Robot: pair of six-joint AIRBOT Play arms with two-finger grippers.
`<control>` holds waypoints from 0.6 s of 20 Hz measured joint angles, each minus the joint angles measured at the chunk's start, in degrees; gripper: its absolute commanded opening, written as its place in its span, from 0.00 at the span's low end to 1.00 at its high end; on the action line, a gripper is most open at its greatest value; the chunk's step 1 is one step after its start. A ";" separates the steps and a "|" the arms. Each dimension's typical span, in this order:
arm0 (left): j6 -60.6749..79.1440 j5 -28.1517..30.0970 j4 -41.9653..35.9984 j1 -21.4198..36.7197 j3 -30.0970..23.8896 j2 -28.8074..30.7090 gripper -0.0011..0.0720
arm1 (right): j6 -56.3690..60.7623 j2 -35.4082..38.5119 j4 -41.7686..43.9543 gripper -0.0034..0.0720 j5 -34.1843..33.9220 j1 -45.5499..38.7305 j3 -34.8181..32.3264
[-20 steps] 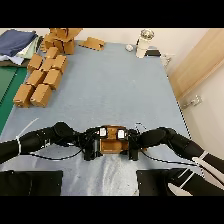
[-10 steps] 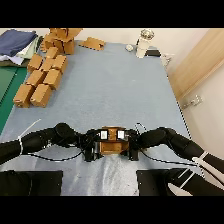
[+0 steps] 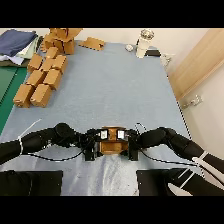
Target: Fold the box.
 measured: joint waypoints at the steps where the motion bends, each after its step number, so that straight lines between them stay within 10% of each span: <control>1: 0.00 0.13 -0.09 0.00 0.00 0.00 0.72 | 0.00 0.00 0.00 0.69 0.04 0.00 0.00; 12: -0.15 0.61 -0.42 0.00 0.00 0.00 0.72 | 0.00 0.00 0.00 0.69 0.09 -0.02 0.00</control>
